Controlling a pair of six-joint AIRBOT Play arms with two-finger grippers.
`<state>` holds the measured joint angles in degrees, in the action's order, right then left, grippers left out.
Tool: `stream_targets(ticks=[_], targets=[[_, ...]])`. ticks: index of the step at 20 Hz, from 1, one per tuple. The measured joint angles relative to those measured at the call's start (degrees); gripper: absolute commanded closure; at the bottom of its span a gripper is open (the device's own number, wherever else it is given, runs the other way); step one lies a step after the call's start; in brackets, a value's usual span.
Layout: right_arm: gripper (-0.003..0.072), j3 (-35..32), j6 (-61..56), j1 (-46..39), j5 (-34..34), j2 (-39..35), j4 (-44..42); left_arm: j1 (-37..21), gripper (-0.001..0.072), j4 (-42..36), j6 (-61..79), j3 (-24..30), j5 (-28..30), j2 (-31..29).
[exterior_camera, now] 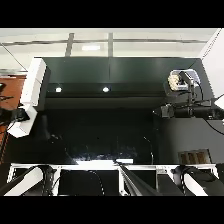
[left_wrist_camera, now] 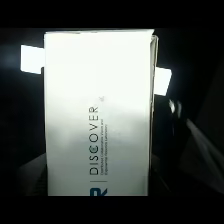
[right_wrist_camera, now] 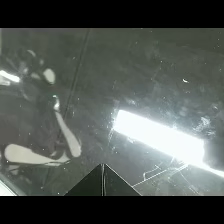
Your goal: Fold the box and place the chain.
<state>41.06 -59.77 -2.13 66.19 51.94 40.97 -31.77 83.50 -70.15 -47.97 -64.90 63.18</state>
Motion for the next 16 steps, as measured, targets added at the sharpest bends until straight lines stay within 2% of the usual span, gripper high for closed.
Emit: stream_targets(ticks=[2, 7, 10, 12, 14, 15, 16], targets=[[0.0669, 0.00, -0.07, 0.00, -0.11, 0.00, -0.07, -1.88, 0.0545, -0.09, 1.81, 0.26, 4.13, 0.28], [0.0669, 0.00, -1.86, 0.00, 0.00, 0.00, -0.31, -2.64, 0.0545, -8.26, 10.67, 0.42, 13.14, 3.08], [0.0669, 0.00, -2.91, 0.00, 0.22, 0.00, -0.37, -1.53, 0.0544, -9.68, 14.03, 0.42, 15.21, 5.68], [0.0669, 0.00, -3.32, 0.00, 0.37, 0.00, -0.42, -1.14, 0.0502, -9.88, 14.97, 0.42, 16.81, 6.78], [0.0669, 0.00, -3.58, 0.00, 0.37, 0.00, -0.39, -0.94, 0.0498, -10.10, 15.67, 0.39, 18.01, 7.39], [0.0668, 0.00, -3.76, 0.00, 0.37, 0.00, -0.39, -0.90, 0.0364, -10.25, 15.80, 0.39, 18.32, 7.54], [0.0669, 0.00, -3.80, 0.00, 0.35, 0.00, -0.39, -0.83, 0.0031, -10.43, 15.89, 0.35, 18.45, 7.69]])
